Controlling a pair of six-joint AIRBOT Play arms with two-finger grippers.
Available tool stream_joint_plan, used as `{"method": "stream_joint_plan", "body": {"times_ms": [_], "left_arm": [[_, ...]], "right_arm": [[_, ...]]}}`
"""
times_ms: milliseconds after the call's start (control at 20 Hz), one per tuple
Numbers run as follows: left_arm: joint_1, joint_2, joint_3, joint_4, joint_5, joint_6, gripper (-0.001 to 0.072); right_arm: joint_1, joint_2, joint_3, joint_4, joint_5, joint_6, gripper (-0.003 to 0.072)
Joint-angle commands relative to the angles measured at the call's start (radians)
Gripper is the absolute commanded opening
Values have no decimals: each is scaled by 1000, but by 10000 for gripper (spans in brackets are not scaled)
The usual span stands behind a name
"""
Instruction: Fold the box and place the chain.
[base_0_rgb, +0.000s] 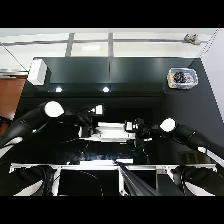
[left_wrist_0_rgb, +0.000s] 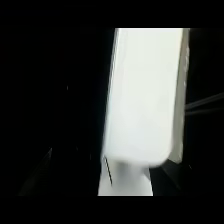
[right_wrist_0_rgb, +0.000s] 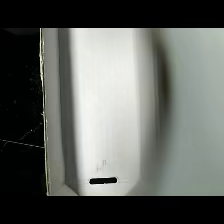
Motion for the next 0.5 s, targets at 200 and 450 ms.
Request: {"method": "stream_joint_plan", "body": {"times_ms": [200,450], "left_arm": [[3,142,-7,107,-330,-484,28],[-24,71,-98,-465,58,-478,29]], "right_arm": [[0,0,0,-3,1,0,429],[0,0,0,-3,1,0,429]]}}
